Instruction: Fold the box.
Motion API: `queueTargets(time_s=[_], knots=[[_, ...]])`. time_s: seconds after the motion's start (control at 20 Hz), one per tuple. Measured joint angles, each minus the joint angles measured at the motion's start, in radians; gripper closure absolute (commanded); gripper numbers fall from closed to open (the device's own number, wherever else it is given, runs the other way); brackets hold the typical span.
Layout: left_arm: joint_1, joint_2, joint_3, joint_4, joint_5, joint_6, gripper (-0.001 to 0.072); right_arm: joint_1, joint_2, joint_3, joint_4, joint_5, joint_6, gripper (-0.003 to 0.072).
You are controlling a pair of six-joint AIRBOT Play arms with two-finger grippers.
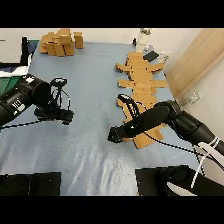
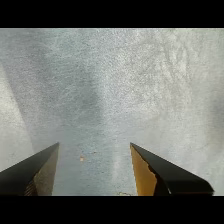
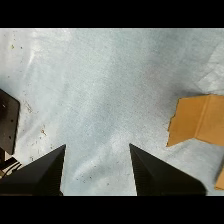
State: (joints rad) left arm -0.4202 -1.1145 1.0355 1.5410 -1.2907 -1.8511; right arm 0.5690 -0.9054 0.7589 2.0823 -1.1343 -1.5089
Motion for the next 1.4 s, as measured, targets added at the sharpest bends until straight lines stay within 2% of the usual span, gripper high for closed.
queueTargets(time_s=[0.4,0.55,0.75,1.4], knots=[[0.000,0.000,0.000,0.000,0.001,0.000,-0.0011,0.000,0.000,0.000,0.000,0.001,0.000,0.0090],[0.000,0.000,0.000,0.000,0.000,0.000,-0.0011,0.000,-0.003,0.000,-0.019,0.074,0.000,0.0090],[0.000,0.000,0.000,0.000,0.056,0.000,-0.0011,0.000,-0.006,0.000,-0.006,0.156,0.029,0.0090],[0.000,-0.002,0.000,-0.017,0.179,0.000,-0.0011,0.000,-0.010,0.002,0.023,0.236,0.198,0.0090]])
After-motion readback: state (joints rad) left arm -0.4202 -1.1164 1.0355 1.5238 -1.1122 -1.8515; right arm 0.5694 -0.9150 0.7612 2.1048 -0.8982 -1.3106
